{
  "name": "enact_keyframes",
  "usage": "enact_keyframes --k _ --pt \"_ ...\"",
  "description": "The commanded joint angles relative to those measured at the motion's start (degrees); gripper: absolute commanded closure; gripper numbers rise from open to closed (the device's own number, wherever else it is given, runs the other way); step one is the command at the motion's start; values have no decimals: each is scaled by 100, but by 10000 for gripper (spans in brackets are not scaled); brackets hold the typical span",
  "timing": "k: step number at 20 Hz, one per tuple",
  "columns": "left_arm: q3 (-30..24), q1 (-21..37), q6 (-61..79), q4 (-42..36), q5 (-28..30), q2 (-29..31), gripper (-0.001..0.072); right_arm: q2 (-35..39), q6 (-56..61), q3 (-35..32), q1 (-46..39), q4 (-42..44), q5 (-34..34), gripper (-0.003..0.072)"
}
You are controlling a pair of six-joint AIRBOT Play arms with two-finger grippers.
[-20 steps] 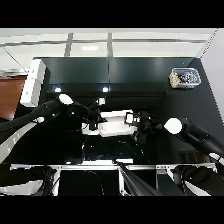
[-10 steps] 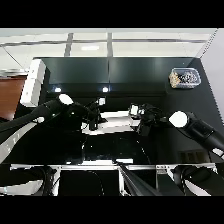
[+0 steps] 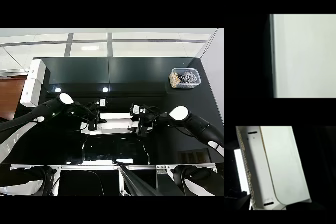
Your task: Fold the box and place the chain.
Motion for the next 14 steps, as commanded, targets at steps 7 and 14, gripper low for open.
enact_keyframes --k 7,14 --pt "15 -66 72 103 131 -61 690 -831 -1235 -26 -31 551 181 -18" --pt "15 -72 70 103 131 -61 690 -1027 -1200 -24 -33 435 142 -17"
